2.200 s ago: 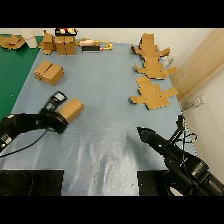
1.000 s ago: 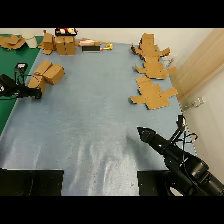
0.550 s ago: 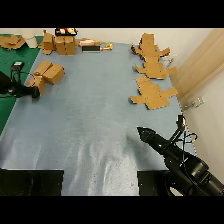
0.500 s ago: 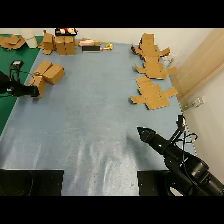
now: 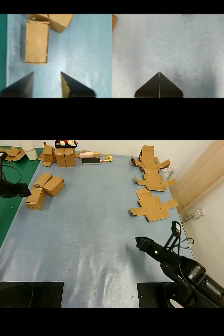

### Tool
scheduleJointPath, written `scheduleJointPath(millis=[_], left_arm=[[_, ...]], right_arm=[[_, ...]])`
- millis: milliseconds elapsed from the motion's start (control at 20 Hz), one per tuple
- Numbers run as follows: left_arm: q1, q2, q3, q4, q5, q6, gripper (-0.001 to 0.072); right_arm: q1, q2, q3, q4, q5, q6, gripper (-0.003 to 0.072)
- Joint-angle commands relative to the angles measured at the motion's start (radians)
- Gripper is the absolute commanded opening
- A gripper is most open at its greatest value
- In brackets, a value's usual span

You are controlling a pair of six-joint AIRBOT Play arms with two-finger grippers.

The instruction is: Fold the box.

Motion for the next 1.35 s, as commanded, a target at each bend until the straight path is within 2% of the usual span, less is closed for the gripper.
scheduleJointPath(millis=[0, 100, 150, 250, 350, 550, 700, 800, 1000, 1300], left_arm=[[-0.028, 0.057, 0.005, -0.108, -0.174, 0.012, 0.0233], [-0.082, 0.057, 0.0, -0.164, -0.254, 0.013, 0.0029], [-0.123, 0.057, -0.007, -0.182, -0.271, 0.016, 0.0014], [-0.212, 0.067, -0.035, -0.195, -0.256, 0.013, 0.0013], [-0.305, 0.1, -0.094, -0.195, -0.199, -0.003, 0.0013], [-0.481, 0.15, -0.248, -0.197, -0.082, -0.027, 0.0013], [-0.566, 0.148, -0.277, -0.196, -0.033, -0.03, 0.0013], [-0.582, 0.148, -0.277, -0.196, -0.029, -0.032, 0.0014], [-0.583, 0.148, -0.276, -0.196, -0.095, -0.046, 0.0014], [-0.583, 0.148, -0.276, -0.196, -0.095, -0.045, 0.0014]], right_arm=[[-0.003, -0.248, 0.174, -0.002, -0.014, -0.142, 0.0006], [-0.01, -0.421, 0.307, -0.008, -0.018, -0.215, 0.0006], [-0.019, -0.496, 0.365, -0.004, -0.03, -0.244, 0.0005], [-0.026, -0.618, 0.455, -0.008, -0.053, -0.297, 0.0006], [-0.026, -0.69, 0.507, -0.008, -0.063, -0.338, 0.0006], [-0.025, -0.727, 0.534, 0.005, -0.072, -0.362, 0.0006], [-0.025, -0.727, 0.534, 0.003, -0.077, -0.365, 0.0006], [-0.025, -0.727, 0.534, 0.003, -0.089, -0.365, 0.0006], [-0.025, -0.727, 0.534, 0.003, -0.095, -0.365, 0.0006], [-0.025, -0.727, 0.534, 0.003, -0.095, -0.365, 0.0006]])
